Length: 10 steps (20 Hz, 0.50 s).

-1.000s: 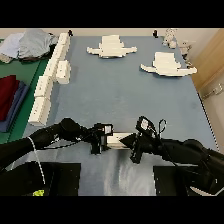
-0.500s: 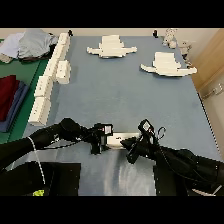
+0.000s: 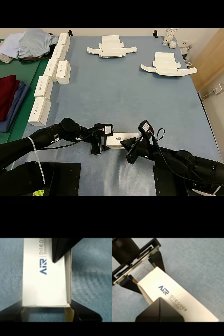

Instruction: Fold the box.

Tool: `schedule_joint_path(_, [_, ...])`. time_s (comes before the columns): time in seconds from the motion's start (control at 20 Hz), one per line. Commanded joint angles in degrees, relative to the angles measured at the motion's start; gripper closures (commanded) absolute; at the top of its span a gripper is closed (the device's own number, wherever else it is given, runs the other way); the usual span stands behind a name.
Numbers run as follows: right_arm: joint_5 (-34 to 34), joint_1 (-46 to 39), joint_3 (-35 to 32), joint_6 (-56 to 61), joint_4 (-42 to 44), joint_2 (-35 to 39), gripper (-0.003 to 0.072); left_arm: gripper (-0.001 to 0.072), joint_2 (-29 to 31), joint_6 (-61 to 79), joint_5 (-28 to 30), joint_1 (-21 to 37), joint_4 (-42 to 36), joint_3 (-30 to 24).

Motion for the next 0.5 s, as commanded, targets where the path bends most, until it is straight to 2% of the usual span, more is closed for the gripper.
schedule_joint_path(0.0, [-0.57, 0.04, -0.31, 0.42, -0.02, -0.50, 0.0684, 0.0259, 0.00, 0.04, -0.04, 0.04, 0.00, 0.04])
schedule_joint_path(0.45, [0.07, 0.04, -0.20, 1.03, -0.24, -0.15, 0.0684, 0.0259, 0.00, 0.04, -0.04, 0.04, 0.00, 0.04])
